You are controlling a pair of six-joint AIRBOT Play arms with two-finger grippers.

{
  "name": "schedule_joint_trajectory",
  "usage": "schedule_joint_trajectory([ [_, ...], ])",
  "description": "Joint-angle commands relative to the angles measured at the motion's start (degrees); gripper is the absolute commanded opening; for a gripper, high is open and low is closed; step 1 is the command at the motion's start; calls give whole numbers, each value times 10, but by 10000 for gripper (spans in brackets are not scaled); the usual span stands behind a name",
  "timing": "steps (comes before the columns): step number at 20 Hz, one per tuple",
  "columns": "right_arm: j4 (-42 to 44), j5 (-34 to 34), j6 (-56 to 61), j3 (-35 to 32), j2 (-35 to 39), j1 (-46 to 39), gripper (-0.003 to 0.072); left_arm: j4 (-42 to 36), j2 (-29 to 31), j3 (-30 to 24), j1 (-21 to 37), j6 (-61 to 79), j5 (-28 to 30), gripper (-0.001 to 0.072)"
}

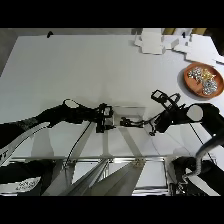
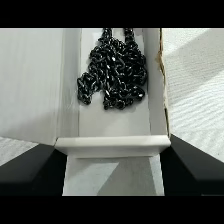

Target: Fold the box and place the chain.

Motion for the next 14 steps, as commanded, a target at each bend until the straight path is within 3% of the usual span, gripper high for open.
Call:
schedule_joint_trajectory([
  [1,-2,-23,-9,-12,-5,26,193,0,0,0,0,0,0,136],
  [11,5,-65,30,-12,-87,30,167,0,0,0,0,0,0,136],
  [13,5,-65,35,-12,-95,30,130,0,0,0,0,0,0,136],
  [14,5,-64,35,-12,-95,30,36,0,0,0,0,0,0,136],
])
